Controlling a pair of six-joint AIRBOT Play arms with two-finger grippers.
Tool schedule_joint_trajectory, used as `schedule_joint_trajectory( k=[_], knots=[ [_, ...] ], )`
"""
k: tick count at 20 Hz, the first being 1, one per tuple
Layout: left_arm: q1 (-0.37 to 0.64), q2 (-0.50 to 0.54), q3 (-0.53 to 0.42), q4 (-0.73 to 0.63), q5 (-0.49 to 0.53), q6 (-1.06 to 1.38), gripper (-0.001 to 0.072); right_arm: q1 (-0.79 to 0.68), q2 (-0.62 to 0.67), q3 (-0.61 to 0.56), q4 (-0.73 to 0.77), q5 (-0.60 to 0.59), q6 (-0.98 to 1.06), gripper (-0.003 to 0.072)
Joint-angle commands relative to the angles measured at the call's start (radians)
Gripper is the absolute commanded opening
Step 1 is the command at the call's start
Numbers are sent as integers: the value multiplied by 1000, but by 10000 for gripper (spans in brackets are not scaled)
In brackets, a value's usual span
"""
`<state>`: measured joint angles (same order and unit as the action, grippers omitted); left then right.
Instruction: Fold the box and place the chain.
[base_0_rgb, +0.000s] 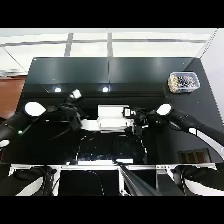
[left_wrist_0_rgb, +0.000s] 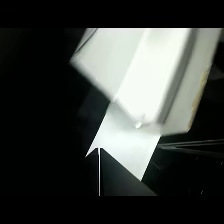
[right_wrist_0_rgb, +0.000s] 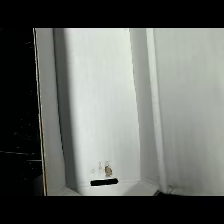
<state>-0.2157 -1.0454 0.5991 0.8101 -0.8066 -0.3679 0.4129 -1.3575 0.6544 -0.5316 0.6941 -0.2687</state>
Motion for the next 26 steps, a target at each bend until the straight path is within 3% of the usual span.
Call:
schedule_joint_trajectory(
  k=[1,3,6,7,11,14,17,19,20,26],
  knots=[
    [170,41,-8,181,-66,-513,22,1,0,0,0,1,-1,92],
    [288,-10,-22,136,-148,-806,22,0,0,0,0,1,-2,93],
    [378,-160,-33,-111,-338,-754,22,0,0,0,0,1,-1,92],
    [368,-214,-33,-169,-354,-729,22,0,0,0,0,1,-1,92],
    [227,-343,-3,-183,-275,-739,21,0,0,0,0,1,-1,92],
    [91,-370,36,-182,-276,-731,24,0,0,0,0,1,-2,92],
    [57,-371,82,-183,-309,-721,37,0,0,0,0,1,-1,92],
    [60,-370,121,-183,-357,-710,443,0,0,0,0,1,-1,92],
    [60,-370,142,-183,-378,-710,522,0,0,0,0,1,-2,93],
    [-22,-371,240,-193,-404,-750,522,1,0,0,0,1,-2,92]
  ],
)
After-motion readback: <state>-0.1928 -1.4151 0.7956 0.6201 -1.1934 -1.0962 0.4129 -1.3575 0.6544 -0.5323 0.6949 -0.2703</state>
